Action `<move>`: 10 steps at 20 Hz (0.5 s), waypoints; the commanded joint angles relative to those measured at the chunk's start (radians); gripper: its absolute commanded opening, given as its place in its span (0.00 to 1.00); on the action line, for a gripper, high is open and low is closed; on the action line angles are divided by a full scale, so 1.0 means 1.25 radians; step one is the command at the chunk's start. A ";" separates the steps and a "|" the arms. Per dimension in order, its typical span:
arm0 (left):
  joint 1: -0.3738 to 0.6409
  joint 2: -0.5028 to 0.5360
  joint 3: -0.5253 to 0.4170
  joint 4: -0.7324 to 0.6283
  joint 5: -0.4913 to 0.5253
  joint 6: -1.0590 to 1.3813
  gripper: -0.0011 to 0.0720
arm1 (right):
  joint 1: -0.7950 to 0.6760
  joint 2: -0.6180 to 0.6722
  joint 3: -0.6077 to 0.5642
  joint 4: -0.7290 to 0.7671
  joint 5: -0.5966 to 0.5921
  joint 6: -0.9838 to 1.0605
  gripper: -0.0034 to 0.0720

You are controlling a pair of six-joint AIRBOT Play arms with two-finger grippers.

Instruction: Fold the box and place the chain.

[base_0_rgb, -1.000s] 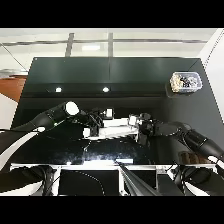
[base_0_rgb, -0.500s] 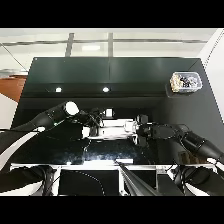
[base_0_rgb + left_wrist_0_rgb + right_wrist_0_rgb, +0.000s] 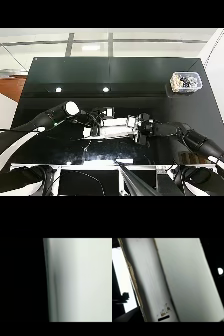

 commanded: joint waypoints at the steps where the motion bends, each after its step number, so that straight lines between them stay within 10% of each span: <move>1: 0.000 0.000 0.000 0.005 -0.002 0.000 0.05 | 0.001 0.000 0.001 0.032 -0.014 0.002 0.98; 10: 0.000 0.000 0.000 0.005 -0.001 0.000 0.05 | 0.001 -0.020 -0.015 0.029 -0.094 0.002 0.98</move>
